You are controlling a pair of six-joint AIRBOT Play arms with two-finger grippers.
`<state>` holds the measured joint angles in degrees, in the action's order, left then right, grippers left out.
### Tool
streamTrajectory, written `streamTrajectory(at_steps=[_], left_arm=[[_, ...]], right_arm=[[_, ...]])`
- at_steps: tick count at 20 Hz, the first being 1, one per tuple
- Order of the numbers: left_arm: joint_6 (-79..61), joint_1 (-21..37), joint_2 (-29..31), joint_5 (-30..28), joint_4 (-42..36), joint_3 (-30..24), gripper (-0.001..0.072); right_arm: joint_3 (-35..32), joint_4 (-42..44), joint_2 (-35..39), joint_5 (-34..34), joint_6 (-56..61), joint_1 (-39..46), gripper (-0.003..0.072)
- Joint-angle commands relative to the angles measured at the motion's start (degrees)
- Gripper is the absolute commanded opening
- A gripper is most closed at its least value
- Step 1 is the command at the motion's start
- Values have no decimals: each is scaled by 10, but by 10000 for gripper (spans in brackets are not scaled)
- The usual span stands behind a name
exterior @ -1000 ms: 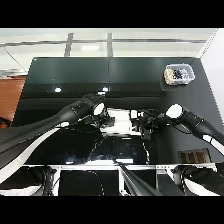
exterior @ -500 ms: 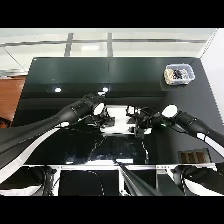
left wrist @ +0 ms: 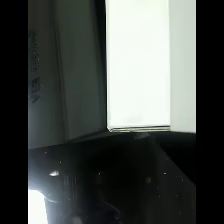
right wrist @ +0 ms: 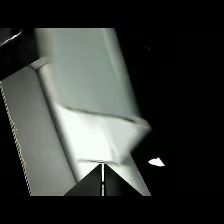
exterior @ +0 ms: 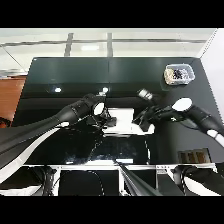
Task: Fold the box and place the chain.
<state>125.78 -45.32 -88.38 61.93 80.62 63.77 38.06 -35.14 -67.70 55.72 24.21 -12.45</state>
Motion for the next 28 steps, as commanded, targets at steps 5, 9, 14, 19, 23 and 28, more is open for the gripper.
streamTrajectory(at_steps=[5, 9, 14, 19, 23, 28], left_arm=[[35, 0, 0, 5, 33, 0, 22], [37, 0, 0, 5, 43, 0, 21], [37, 0, 0, 9, 45, 0, 21], [37, 0, 0, 20, 57, 1, 22], [37, -1, 0, 15, 57, 0, 23], [36, -1, 0, 14, 57, 0, 24]], right_arm=[[-26, -94, 36, 89, 409, 307, 16], [-91, -87, 12, 59, 443, 310, 16], [-104, -15, -48, 52, 375, 169, 16], [-71, 121, -58, 69, 259, 92, 17], [-27, 113, -58, 131, 274, 86, 568], [-16, 112, -58, 89, 292, 20, 336]])
